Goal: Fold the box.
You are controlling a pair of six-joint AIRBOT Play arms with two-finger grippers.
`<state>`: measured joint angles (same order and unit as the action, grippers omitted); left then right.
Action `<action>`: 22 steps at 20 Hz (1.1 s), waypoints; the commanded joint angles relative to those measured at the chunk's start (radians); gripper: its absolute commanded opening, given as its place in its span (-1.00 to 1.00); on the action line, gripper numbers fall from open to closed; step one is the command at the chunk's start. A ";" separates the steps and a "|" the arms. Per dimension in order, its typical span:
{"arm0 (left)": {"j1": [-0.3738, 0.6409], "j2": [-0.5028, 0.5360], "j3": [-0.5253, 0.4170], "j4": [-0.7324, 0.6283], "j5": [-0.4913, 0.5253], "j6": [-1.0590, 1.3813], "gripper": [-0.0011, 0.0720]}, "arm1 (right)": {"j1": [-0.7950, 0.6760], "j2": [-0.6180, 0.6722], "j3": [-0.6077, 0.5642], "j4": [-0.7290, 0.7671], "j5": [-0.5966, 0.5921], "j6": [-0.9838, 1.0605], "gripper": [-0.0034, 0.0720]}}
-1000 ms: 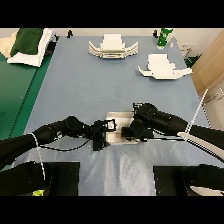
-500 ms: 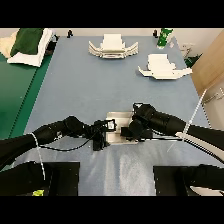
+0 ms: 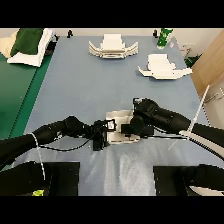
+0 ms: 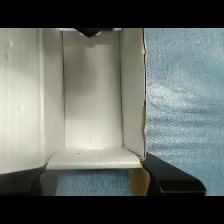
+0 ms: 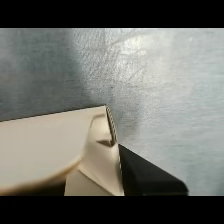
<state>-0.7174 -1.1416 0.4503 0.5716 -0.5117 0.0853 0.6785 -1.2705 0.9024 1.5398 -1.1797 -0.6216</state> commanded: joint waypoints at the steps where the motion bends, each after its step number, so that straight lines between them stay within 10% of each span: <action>1: 0.000 0.001 0.000 0.000 0.000 0.000 0.69 | 0.000 0.026 0.010 0.000 -0.019 -0.007 0.40; 7: 0.000 0.001 0.000 0.000 0.000 0.000 0.69 | 0.000 0.023 0.009 -0.026 -0.039 -0.007 0.17; 14: 0.000 0.001 0.000 0.000 0.000 0.000 0.69 | 0.014 -0.003 0.007 -0.005 -0.038 -0.015 -0.89; 20: 0.000 0.001 0.000 0.000 0.000 0.000 0.69 | 0.015 -0.011 0.008 0.014 -0.043 -0.015 -0.89; 22: 0.000 0.001 0.000 0.000 0.000 0.000 0.69 | 0.015 -0.010 0.008 0.019 -0.053 -0.015 0.07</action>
<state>-0.7174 -1.1412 0.4500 0.5716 -0.5121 0.0856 0.6952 -1.2865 0.9058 1.5665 -1.2053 -0.6346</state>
